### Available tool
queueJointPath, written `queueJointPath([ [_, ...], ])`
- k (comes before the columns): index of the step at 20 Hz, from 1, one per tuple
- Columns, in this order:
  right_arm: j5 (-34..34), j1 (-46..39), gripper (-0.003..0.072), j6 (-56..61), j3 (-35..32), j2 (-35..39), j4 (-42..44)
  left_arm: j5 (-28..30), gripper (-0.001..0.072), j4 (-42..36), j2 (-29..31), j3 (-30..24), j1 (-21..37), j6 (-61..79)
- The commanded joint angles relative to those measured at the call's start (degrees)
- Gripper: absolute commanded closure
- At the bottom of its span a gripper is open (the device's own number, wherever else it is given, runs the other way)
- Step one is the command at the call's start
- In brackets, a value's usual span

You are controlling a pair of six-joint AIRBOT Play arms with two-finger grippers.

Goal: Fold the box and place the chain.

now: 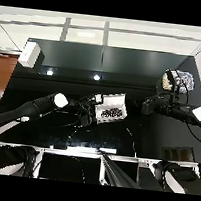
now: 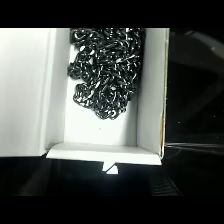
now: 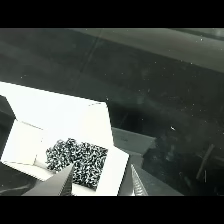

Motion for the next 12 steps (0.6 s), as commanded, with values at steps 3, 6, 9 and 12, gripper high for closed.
queueJointPath([
  [3,0.0,0.0,0.0255,0.0,0.0,0.0,0.0,0.2,0.0003,-0.5,-0.6,0.1,-0.1,5.3],
  [6,0.0,0.0,0.0255,0.0,0.0,0.0,0.0,0.2,0.0034,-4.0,-0.7,0.1,0.0,5.3],
  [9,-0.6,0.0,0.0255,0.0,0.0,0.0,0.0,0.3,0.0042,-6.6,-0.7,0.1,0.0,5.3],
  [12,-1.1,0.0,0.0255,0.0,0.0,0.0,0.0,0.3,0.0059,-6.5,-0.7,0.1,0.0,5.3],
])
